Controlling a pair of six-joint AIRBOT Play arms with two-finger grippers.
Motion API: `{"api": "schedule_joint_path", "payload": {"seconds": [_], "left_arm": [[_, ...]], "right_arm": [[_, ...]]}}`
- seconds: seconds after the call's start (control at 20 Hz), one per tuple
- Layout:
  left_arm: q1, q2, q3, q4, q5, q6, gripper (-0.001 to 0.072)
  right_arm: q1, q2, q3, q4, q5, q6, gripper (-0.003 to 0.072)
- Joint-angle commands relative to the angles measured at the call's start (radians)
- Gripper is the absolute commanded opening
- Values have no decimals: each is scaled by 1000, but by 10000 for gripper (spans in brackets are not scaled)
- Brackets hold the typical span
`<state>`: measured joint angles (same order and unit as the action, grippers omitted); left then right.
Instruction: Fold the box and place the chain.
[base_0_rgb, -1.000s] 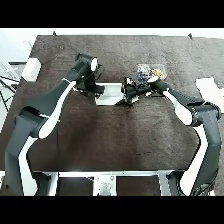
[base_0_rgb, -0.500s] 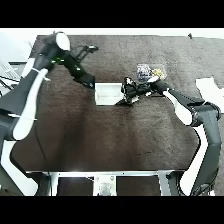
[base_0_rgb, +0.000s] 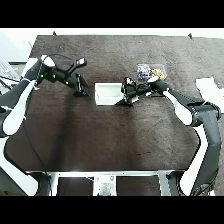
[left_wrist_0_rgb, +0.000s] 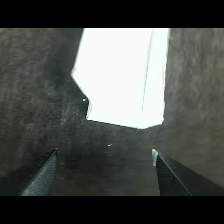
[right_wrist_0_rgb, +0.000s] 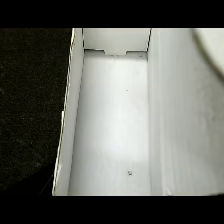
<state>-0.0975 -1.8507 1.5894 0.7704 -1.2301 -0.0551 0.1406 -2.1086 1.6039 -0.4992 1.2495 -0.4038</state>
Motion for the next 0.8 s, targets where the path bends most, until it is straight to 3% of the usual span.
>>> {"api": "schedule_joint_path", "payload": {"seconds": [0.0, 0.25, 0.75], "left_arm": [[12, 0, -129, -151, 84, 306, 720], [4, -36, -148, -275, 55, 373, 720], [-8, -51, -156, -274, 35, 387, 720]], "right_arm": [[1, 0, 0, 0, 0, 0, 482], [1, 0, 0, 0, 0, 0, 482], [1, 0, 0, 0, 0, 0, 482]]}}
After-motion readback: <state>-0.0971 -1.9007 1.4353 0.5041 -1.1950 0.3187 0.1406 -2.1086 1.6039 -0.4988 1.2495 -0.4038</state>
